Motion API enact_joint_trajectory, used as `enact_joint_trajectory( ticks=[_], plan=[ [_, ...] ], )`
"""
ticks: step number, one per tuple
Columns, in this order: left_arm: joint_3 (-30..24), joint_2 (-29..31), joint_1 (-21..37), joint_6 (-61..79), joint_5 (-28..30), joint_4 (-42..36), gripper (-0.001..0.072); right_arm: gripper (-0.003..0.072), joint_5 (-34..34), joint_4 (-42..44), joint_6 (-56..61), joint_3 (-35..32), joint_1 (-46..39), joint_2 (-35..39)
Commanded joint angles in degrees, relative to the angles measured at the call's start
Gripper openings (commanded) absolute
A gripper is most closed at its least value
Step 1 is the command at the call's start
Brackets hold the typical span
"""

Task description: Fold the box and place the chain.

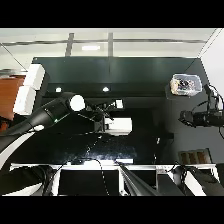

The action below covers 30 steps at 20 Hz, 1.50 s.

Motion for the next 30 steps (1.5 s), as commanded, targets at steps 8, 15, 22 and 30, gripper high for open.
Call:
enact_joint_trajectory(
  ticks=[8,15,22,30],
  plan=[
    [0.0,-1.9,-0.2,3.1,0.3,-6.9,0.0714,0.003,-1.8,1.4,-0.1,-1.8,0.0,0.0],
    [0.0,-4.5,-0.2,5.1,0.9,-7.0,0.0714,0.003,-1.9,2.3,-0.1,-1.8,0.0,0.0],
    [0.0,-8.4,-0.9,5.1,2.0,-8.3,0.0714,0.003,-2.1,2.9,-0.1,-1.8,0.0,0.0],
    [0.0,-9.7,-1.5,5.3,3.7,-12.6,0.0713,0.003,-2.1,3.0,0.0,-1.8,0.0,0.0]
  ],
)
